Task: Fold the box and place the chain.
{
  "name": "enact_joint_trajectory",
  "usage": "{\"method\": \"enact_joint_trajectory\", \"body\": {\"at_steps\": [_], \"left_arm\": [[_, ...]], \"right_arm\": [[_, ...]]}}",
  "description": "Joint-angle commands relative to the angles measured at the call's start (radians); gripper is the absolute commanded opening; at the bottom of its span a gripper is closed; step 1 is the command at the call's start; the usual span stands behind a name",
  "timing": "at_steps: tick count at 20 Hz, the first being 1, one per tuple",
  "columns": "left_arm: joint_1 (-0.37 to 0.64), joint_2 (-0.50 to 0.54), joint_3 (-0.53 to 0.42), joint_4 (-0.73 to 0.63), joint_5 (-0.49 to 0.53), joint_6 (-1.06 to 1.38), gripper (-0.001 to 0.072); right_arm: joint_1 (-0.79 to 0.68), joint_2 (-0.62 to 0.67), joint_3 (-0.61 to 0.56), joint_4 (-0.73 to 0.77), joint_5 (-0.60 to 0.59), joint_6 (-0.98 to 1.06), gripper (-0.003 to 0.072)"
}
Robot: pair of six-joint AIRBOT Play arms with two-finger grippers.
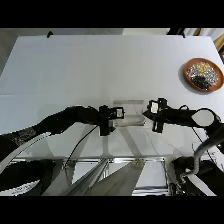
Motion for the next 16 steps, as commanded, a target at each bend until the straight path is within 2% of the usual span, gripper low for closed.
{"method": "enact_joint_trajectory", "body": {"at_steps": [1, 2, 3, 6, 11, 16], "left_arm": [[0.000, 0.000, 0.000, 0.000, 0.000, 0.000, 0.0211], [0.000, 0.000, 0.000, 0.000, 0.000, 0.000, 0.0211], [0.000, 0.000, 0.000, 0.000, 0.000, 0.000, 0.0211], [0.000, 0.000, 0.000, 0.001, 0.000, 0.000, 0.0211], [0.000, 0.000, 0.000, 0.001, 0.000, 0.000, 0.0211], [0.000, 0.000, 0.000, 0.001, 0.000, 0.000, 0.0211]], "right_arm": [[-0.049, 0.018, -0.002, -0.177, 0.113, -0.017, 0.0210], [-0.054, 0.016, -0.005, -0.190, 0.082, -0.043, 0.0304], [-0.055, 0.016, -0.010, -0.190, 0.053, -0.076, 0.0320], [-0.055, -0.003, -0.016, -0.181, 0.010, -0.185, 0.0320], [-0.026, -0.150, -0.016, -0.168, -0.059, -0.204, 0.0320], [0.062, -0.208, -0.016, -0.146, -0.130, -0.204, 0.0317]]}}
